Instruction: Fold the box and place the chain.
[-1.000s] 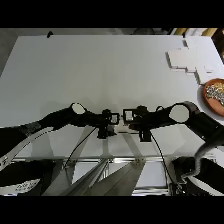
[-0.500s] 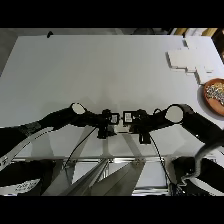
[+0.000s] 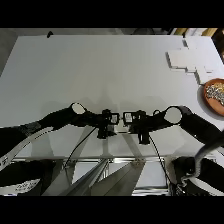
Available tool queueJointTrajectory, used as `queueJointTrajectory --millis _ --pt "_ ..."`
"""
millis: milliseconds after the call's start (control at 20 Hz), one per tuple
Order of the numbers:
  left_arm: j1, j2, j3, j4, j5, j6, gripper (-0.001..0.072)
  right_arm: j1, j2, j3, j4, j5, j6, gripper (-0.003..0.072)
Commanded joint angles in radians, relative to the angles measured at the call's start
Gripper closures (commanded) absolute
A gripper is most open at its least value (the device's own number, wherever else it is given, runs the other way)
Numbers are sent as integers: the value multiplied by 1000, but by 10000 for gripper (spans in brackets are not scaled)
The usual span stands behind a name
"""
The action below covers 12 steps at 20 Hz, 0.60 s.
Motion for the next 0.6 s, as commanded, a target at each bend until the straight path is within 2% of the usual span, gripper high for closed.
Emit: queueJointTrajectory --millis 0,150,300,400,550 --pt "1 1 0 0 1 0 396 0 40 0 -23 -1 29 667" --pt "1 1 0 0 0 0 396 0 149 2 -143 -1 174 667" --pt "1 1 0 0 0 0 396 -28 246 2 -449 79 433 667" --pt "1 1 0 0 1 0 396 -140 252 1 -562 180 507 667" --pt "1 1 0 0 1 0 396 -386 251 1 -521 208 506 667"
